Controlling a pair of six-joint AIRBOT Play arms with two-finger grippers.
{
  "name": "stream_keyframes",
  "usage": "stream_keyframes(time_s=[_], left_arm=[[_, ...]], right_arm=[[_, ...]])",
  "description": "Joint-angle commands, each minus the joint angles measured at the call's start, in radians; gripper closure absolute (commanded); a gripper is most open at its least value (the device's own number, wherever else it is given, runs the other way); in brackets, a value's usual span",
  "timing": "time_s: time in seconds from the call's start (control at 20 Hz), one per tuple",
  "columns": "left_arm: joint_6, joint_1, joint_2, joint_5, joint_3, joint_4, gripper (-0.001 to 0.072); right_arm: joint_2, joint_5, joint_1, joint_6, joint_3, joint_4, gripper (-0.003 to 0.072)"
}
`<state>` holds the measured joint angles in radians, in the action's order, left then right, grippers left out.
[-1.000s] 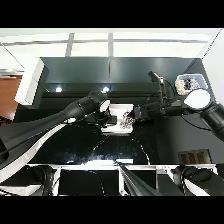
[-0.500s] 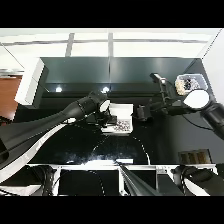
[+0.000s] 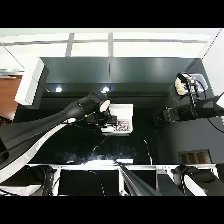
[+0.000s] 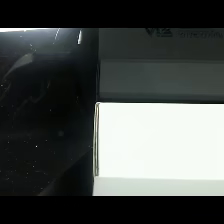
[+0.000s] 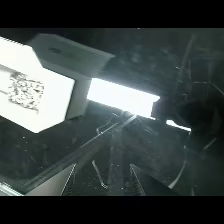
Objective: Fold the box and place the chain.
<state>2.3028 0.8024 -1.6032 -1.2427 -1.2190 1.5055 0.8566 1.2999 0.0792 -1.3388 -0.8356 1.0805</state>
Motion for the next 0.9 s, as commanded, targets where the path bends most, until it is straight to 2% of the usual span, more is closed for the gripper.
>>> stream_keyframes(time_s=[0.0,0.1,0.15,0.2,0.25,0.3,0.45,0.65,0.75,0.85], left_arm=[[0.006,-0.001,0.003,-0.011,-0.005,0.000,0.0680],[0.005,0.000,0.005,-0.025,-0.018,0.000,0.0677],[0.005,0.000,0.014,-0.027,-0.024,0.001,0.0652],[0.005,-0.001,0.032,-0.022,-0.026,0.005,0.0451],[0.005,-0.004,0.049,-0.022,-0.026,0.015,0.0199],[-0.001,-0.010,0.065,-0.024,-0.026,0.024,0.0128],[-0.092,-0.019,0.129,-0.042,-0.025,0.048,0.0127],[-0.252,-0.033,0.282,-0.055,0.016,0.144,0.0127],[-0.298,-0.088,0.379,-0.032,0.094,0.140,0.0127],[-0.363,-0.196,0.480,0.059,0.226,0.074,0.0128]], right_arm=[[-0.016,0.007,-0.016,0.000,0.011,0.024,0.0291],[-0.016,0.002,-0.016,0.000,0.031,0.024,0.0291],[-0.015,0.000,-0.016,0.000,0.037,0.024,0.0291],[-0.015,-0.004,-0.016,0.000,0.041,0.024,0.0291],[-0.016,-0.009,-0.016,0.000,0.041,0.024,0.0291],[-0.015,-0.018,-0.016,0.000,0.040,0.024,0.0291],[-0.015,-0.031,-0.017,-0.001,0.040,0.024,0.0291],[-0.015,-0.028,-0.017,-0.001,0.040,0.024,0.0291],[-0.015,-0.029,-0.017,-0.001,0.040,0.024,0.0291],[-0.015,-0.034,-0.017,-0.001,0.041,0.025,0.0291]])
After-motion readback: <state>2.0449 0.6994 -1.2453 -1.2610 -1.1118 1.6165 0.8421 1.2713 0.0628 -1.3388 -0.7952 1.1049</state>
